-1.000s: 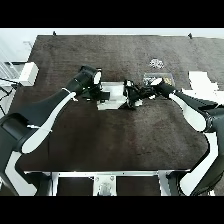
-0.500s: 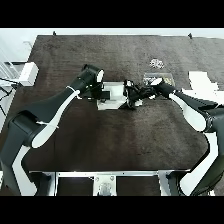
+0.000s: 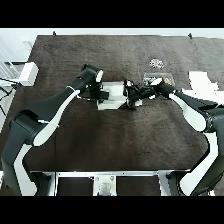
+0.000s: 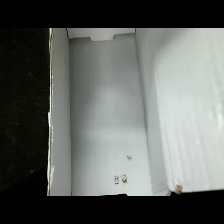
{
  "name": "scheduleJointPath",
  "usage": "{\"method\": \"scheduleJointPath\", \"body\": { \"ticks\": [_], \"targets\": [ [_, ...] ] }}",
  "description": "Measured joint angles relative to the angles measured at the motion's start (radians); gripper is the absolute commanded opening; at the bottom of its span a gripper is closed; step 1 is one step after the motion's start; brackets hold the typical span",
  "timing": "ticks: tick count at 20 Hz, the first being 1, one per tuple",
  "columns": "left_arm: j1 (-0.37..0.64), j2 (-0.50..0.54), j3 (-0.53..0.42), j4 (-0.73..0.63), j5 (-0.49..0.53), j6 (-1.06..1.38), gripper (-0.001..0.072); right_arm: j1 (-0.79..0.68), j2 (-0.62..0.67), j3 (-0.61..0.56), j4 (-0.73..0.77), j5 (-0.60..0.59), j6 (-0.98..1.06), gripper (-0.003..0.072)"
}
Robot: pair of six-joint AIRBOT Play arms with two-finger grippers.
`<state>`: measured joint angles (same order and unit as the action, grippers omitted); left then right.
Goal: Fold the box and place the chain.
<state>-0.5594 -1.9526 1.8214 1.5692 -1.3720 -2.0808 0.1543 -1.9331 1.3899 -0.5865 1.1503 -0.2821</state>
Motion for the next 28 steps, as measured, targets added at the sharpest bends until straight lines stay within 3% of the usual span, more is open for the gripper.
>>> {"method": "scheduleJointPath", "body": {
  "ticks": [11,12,13,15,16,18,19,25,28],
  "targets": [
    [0.002,0.0,0.0,-0.051,0.016,-0.029,0.0346,0.0,0.0,0.0,0.0,0.0,0.0,0.0584],
    [0.002,0.0,0.0,-0.051,0.018,-0.03,0.0317,0.0,0.0,0.0,0.0,0.0,0.0,0.0584],
    [0.003,0.0,0.0,-0.051,0.018,-0.031,0.0234,0.0,0.0,0.0,0.0,0.0,0.0,0.0584],
    [0.007,-0.004,0.0,-0.051,0.017,-0.031,0.0227,0.0,0.0,0.0,0.0,-0.001,0.0,0.0584],
    [0.008,-0.006,0.0,-0.051,0.016,-0.031,0.0167,0.0,0.0,0.0,0.0,-0.001,0.0,0.0584],
    [0.009,-0.011,0.0,-0.056,0.016,-0.029,0.0128,0.0,0.0,0.0,0.0,-0.001,0.0,0.0584],
    [0.01,-0.013,0.0,-0.058,0.016,-0.027,0.0022,0.0,0.0,0.0,0.0,-0.001,0.0,0.0584],
    [0.01,-0.016,0.001,-0.063,0.015,0.003,0.0022,0.001,0.0,0.0,0.0,0.0,0.001,0.0584],
    [0.011,-0.018,0.004,-0.068,0.012,0.014,0.0084,0.001,0.0,0.0,0.0,0.0,-0.001,0.0584]
  ]
}}
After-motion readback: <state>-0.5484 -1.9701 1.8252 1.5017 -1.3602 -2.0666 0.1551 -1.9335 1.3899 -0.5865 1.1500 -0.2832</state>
